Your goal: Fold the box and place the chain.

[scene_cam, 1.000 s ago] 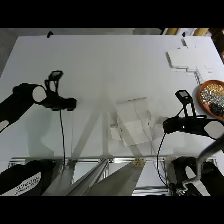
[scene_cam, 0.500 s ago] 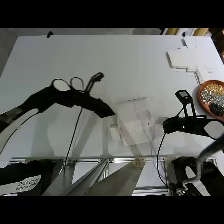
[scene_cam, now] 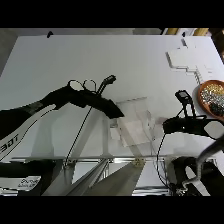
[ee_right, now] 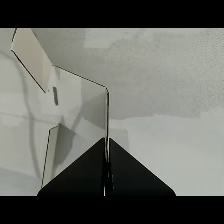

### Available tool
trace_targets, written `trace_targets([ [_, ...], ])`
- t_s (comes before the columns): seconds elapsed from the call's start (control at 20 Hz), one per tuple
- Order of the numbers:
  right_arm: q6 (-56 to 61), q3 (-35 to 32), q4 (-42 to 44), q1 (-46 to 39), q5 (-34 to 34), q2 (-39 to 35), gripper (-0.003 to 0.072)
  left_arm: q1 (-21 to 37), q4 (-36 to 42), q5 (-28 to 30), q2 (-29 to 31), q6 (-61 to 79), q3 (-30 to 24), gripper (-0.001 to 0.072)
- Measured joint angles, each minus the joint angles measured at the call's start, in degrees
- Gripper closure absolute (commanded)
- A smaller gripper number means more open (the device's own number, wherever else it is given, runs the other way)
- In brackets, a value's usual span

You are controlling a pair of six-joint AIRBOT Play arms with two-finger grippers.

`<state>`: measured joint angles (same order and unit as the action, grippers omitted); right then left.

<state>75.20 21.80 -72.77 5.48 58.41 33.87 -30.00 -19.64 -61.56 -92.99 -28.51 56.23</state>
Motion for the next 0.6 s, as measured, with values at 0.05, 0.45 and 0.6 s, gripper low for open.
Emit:
trace_targets([
  [0.05,0.0,0.0,0.0,0.0,0.0,0.0,0.0673,-0.1,0.4,-0.5,-0.7,0.3,0.3,0.0228],
  [0.45,0.0,0.0,0.0,0.0,0.4,0.0,0.0673,-2.9,0.0,-2.0,-4.8,1.2,4.6,0.04],
  [0.6,0.0,0.0,0.0,0.0,0.8,0.0,0.0673,-3.2,-3.7,-2.3,-5.2,-0.2,5.6,0.0626],
])
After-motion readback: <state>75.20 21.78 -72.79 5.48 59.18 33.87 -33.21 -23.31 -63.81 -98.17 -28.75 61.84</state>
